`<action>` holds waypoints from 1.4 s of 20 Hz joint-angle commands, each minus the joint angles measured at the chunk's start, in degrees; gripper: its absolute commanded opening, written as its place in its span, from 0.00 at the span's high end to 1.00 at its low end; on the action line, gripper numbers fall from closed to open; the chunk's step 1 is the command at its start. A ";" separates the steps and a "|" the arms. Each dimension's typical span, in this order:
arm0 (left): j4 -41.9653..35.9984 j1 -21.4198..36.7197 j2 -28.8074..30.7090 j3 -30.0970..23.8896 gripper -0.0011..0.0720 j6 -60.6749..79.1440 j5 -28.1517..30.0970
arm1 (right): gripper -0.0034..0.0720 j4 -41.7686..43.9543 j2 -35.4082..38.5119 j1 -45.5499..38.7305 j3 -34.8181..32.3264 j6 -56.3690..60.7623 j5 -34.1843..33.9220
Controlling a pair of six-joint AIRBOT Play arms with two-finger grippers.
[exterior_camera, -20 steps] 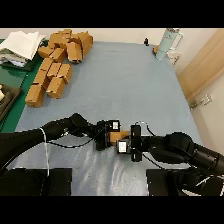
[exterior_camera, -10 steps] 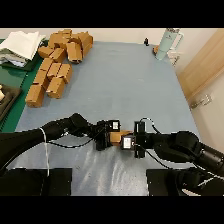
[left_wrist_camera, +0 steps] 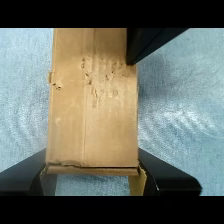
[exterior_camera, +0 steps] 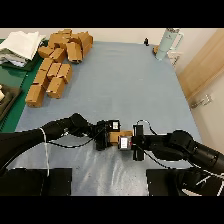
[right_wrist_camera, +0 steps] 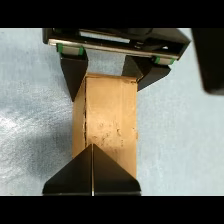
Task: Fold the box.
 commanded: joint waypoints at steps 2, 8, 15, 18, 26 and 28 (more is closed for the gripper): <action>0.00 0.04 0.00 0.00 0.55 0.00 0.00 | 0.95 0.26 -0.83 -0.02 -0.09 0.00 -0.31; 0.02 0.04 0.02 0.00 0.55 0.00 0.00 | 0.95 0.24 -0.85 -0.04 -0.09 0.00 -0.31; 0.02 0.04 0.02 0.00 0.55 0.00 0.00 | 0.94 -3.56 4.31 -0.07 -0.02 5.75 -0.81; 0.02 0.04 0.00 0.00 0.55 0.00 0.00 | 0.95 -11.26 6.10 -1.07 -0.02 18.64 -3.23; 0.02 0.04 0.00 0.00 0.55 0.00 0.00 | 0.95 -7.13 3.08 -1.09 -0.02 19.56 -6.40; 0.02 0.04 0.02 0.00 0.55 0.00 0.00 | 0.95 -6.88 2.99 -1.07 -0.02 19.56 -6.38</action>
